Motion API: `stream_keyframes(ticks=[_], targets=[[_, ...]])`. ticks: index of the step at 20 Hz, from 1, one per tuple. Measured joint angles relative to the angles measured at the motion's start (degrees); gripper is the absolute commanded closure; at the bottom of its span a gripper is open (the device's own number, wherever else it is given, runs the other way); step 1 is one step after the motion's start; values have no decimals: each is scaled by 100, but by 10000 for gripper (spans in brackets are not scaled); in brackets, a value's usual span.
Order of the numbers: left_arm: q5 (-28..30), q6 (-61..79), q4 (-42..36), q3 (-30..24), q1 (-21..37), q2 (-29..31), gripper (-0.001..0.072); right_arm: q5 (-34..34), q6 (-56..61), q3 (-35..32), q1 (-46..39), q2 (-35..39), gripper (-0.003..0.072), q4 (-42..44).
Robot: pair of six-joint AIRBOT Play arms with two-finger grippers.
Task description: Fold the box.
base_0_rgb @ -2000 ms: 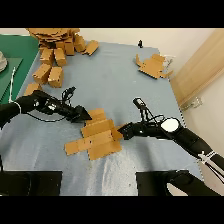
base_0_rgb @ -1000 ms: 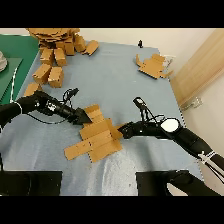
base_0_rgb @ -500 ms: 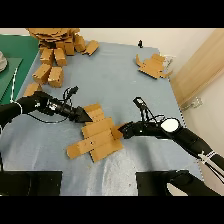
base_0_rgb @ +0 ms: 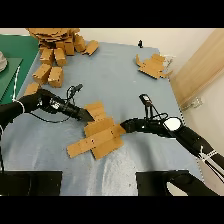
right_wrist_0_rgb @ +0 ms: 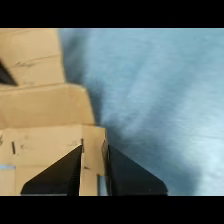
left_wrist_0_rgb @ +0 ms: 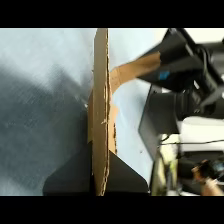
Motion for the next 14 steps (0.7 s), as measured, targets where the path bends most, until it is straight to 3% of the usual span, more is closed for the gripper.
stream_keyframes(ticks=[1, 2, 3, 8, 10, 14], targets=[[31, 111, 133, 85, -122, 70, 700, -44, 140, 22, -153, 13, 436, -66], [94, 243, 247, 170, -302, 181, 700, -61, 258, 48, -323, 39, 527, -116], [245, 385, 361, 234, -505, 306, 700, -72, 343, 79, -474, 70, 545, -138], [1209, 1602, 1034, 376, -1746, 962, 699, -103, 654, 186, -984, 153, 546, -68], [1526, 2068, 1187, 391, -1974, 1047, 699, -96, 844, 199, -1049, 153, 681, -35], [2116, 2953, 1368, 402, -2159, 1110, 700, -103, 1064, 210, -1095, 153, 681, 42]])
